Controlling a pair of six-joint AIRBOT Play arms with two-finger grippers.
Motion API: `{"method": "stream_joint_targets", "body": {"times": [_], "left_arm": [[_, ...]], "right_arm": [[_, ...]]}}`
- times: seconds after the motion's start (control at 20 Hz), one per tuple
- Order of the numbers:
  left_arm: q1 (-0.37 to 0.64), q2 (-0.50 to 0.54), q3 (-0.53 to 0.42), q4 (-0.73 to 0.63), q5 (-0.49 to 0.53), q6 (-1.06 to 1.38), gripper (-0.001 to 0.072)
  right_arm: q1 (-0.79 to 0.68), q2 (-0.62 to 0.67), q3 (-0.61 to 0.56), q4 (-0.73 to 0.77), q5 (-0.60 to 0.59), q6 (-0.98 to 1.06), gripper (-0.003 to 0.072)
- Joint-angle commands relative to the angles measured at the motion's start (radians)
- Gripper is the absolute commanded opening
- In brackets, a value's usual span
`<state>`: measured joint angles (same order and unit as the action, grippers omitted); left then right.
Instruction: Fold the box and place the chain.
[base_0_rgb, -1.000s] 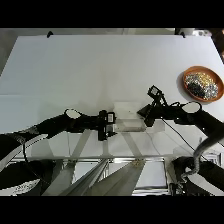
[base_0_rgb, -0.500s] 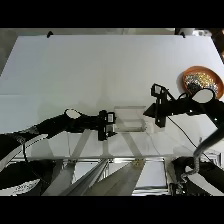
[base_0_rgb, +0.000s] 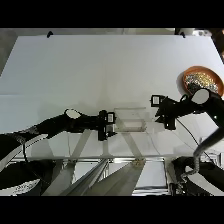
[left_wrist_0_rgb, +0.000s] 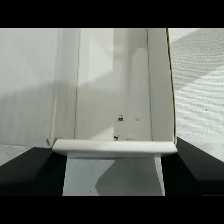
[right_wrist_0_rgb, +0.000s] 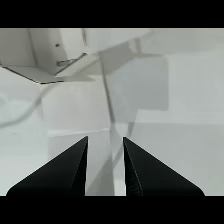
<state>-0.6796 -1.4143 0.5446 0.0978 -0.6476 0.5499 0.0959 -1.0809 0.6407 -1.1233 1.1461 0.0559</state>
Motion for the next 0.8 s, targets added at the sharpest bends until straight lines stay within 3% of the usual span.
{"method": "stream_joint_targets", "body": {"times": [0.0, 0.15, 0.75], "left_arm": [[0.001, 0.0, 0.001, 0.0, 0.0, 0.0, 0.0136], [0.0, 0.0, 0.001, 0.0, 0.0, 0.0, 0.0136], [0.001, 0.0, 0.001, 0.0, 0.0, 0.0, 0.0136]], "right_arm": [[0.083, -0.019, -0.011, -0.021, -0.055, -0.046, 0.0252], [0.113, -0.019, -0.014, -0.02, -0.083, -0.046, 0.0216], [0.194, -0.018, -0.083, 0.03, -0.142, -0.026, 0.0221]]}}
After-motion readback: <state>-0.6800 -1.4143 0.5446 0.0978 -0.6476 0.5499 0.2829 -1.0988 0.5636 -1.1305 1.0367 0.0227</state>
